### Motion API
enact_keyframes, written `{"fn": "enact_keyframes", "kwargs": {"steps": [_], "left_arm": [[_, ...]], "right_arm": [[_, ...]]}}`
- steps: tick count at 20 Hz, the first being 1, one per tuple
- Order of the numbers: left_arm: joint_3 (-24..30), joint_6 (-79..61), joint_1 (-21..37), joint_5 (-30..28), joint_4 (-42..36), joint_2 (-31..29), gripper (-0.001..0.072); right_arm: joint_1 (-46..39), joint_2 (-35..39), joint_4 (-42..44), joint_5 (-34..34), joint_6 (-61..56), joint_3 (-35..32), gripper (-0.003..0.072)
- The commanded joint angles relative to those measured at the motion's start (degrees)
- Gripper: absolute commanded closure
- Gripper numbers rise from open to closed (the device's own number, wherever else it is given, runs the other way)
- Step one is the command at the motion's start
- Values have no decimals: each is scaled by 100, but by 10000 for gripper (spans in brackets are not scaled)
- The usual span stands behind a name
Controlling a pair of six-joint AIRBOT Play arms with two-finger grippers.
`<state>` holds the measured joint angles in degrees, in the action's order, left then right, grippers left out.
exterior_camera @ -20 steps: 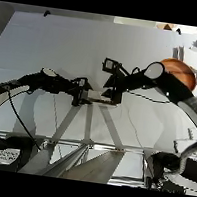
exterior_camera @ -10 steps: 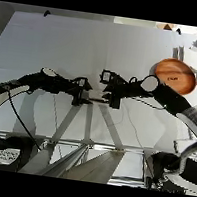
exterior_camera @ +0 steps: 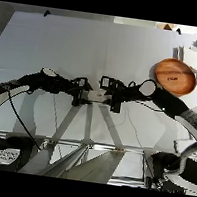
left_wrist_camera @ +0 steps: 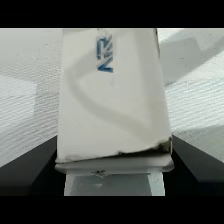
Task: Fold the box and place the chain.
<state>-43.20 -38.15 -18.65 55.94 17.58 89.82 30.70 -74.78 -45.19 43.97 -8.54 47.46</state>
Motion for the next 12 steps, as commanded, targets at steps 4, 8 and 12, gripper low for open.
{"fn": "enact_keyframes", "kwargs": {"steps": [4,8,12], "left_arm": [[0,4,0,-20,0,0,318],[0,4,0,-22,0,0,318],[0,4,0,-20,0,0,318]], "right_arm": [[17,22,48,9,-20,-68,267],[17,398,280,9,-35,-68,266],[-13,621,861,9,-970,-68,477]]}}
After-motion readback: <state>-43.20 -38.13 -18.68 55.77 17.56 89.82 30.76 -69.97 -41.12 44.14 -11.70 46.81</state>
